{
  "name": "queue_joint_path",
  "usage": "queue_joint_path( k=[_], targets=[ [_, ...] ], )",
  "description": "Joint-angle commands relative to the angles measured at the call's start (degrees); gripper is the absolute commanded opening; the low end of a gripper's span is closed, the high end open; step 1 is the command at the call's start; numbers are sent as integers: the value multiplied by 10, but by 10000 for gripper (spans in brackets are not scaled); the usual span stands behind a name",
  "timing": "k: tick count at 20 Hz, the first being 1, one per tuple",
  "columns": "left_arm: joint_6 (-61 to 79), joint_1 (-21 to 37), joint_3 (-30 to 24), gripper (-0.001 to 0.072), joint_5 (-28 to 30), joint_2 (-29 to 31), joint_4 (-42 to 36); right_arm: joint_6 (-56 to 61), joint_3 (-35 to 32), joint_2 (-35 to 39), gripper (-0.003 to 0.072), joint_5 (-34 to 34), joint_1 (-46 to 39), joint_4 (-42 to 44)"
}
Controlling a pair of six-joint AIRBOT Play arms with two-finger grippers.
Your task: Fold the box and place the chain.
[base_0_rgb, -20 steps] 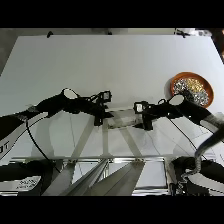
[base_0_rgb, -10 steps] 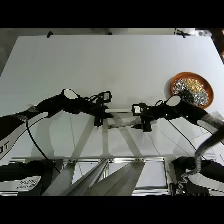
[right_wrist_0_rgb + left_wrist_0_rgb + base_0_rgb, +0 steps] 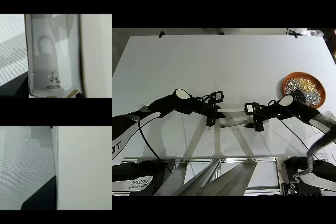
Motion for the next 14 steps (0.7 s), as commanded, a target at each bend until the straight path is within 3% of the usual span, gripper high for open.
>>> queue_joint_path(
  k=[1, 14],
  targets=[
    [0, 0, 0, 12, 0, 0, 0, 2, 0, 0, 415, -3, -2, -2],
    [0, 0, 0, 12, 0, 0, 0, 2, 0, 0, 428, 1, -2, -37]
  ],
)
